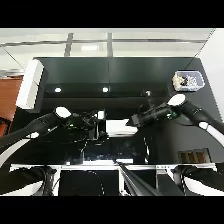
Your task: Fold the box and place the chain.
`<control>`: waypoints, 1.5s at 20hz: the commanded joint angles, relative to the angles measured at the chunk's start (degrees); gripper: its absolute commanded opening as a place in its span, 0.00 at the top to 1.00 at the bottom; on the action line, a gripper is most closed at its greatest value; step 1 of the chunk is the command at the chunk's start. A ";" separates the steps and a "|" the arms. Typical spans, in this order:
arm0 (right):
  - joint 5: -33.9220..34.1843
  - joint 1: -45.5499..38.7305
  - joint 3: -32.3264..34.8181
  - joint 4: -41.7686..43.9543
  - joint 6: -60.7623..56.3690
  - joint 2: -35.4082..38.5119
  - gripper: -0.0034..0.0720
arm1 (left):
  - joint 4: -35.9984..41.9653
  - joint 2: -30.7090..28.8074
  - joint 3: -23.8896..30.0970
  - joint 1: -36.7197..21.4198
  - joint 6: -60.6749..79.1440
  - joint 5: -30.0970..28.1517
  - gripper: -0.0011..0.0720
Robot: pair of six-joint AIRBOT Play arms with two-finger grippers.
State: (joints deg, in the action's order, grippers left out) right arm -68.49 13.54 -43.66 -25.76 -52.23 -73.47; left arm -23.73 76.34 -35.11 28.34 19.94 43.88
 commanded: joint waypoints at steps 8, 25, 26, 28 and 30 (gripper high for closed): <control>-16.09 -25.24 -5.14 -20.74 -4.44 21.40 0.94 | -10.80 -13.31 -0.22 -0.35 -15.10 3.78 0.02; -6.16 -25.92 -1.14 -16.48 -2.34 21.53 0.94 | -5.77 9.22 -21.97 11.45 -30.27 3.13 0.02; -6.01 -25.92 -1.14 -16.48 -2.14 21.53 0.94 | -6.99 9.22 -21.94 11.52 -30.27 3.34 0.02; -5.88 -25.92 -1.14 -16.50 -2.12 21.53 0.94 | -10.01 9.22 -21.94 11.98 -30.58 3.26 0.02; -5.79 -25.92 -1.14 -16.48 -1.95 21.53 0.94 | -10.12 9.22 -21.94 12.15 -30.62 3.21 0.02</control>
State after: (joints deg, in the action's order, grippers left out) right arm -74.54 -12.36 -44.80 -42.26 -54.48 -51.99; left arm -32.10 85.32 -56.77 40.21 -10.33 46.72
